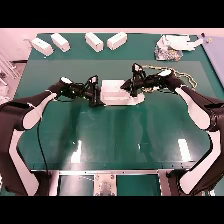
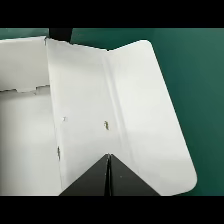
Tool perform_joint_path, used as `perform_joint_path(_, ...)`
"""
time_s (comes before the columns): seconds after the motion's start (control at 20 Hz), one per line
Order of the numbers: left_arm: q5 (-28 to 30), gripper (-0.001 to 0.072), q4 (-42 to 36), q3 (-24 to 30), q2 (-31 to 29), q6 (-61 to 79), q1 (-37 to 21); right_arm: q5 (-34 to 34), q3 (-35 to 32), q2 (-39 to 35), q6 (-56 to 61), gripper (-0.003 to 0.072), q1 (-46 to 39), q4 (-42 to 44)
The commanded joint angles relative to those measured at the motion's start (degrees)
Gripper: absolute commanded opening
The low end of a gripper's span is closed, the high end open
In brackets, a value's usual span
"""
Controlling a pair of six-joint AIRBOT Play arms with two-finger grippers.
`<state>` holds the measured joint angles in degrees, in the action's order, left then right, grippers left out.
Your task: Fold the box and place the chain.
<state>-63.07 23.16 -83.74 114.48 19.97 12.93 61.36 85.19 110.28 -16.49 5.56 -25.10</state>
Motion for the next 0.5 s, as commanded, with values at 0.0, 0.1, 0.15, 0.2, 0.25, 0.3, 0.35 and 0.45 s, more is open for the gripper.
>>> perform_joint_path(0.0,-0.1,0.0368,0.0,0.0,0.0,0.0,0.0,-0.3,0.2,0.4,0.2,0.0007,0.0,-0.9)
perform_joint_path(0.1,0.0,0.0369,0.0,0.0,0.0,0.0,0.0,0.0,0.9,0.1,0.2,0.0008,0.0,-0.9)
perform_joint_path(0.15,0.0,0.0368,0.0,0.0,0.0,0.0,0.0,0.1,1.2,-0.6,0.2,0.0007,0.0,-0.9)
perform_joint_path(0.2,0.0,0.0369,0.0,0.0,0.0,0.0,0.0,0.1,1.4,-1.8,0.2,0.0007,0.0,-0.9)
perform_joint_path(0.25,0.0,0.0369,0.0,0.0,0.0,0.0,0.0,0.1,1.4,-3.1,0.2,0.0007,-0.1,-0.9)
perform_joint_path(0.3,0.0,0.0368,0.0,0.0,0.0,0.0,0.0,0.1,1.4,-4.8,0.5,0.0006,-0.3,-1.2)
perform_joint_path(0.35,0.0,0.0368,0.0,0.0,0.0,0.0,0.0,0.1,1.4,-6.4,2.3,0.0006,-0.7,-2.4)
perform_joint_path(0.45,0.0,0.0368,0.0,0.0,0.1,0.0,0.0,0.2,1.2,-10.3,8.4,0.0005,-1.5,-8.5)
